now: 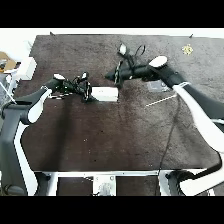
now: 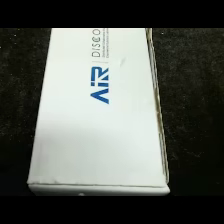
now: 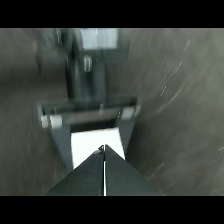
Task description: Fold the box and place the chain.
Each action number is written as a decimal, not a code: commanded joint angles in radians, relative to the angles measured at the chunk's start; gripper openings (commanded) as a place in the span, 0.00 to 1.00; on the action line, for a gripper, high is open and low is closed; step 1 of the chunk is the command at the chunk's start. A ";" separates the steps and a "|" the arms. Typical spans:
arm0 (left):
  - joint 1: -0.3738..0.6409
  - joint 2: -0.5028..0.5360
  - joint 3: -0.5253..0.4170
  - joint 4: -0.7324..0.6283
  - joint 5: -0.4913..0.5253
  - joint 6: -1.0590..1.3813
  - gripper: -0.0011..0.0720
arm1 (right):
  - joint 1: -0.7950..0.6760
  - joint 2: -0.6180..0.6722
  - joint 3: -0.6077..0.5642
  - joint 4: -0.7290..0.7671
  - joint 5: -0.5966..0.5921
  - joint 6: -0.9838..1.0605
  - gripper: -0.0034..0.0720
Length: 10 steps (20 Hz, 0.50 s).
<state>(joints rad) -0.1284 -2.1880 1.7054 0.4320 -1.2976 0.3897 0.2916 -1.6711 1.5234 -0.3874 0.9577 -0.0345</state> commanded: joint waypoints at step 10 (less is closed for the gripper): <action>0.000 0.000 0.000 0.002 0.000 0.003 0.39 | 0.000 0.996 -1.017 -0.042 -0.943 0.218 0.04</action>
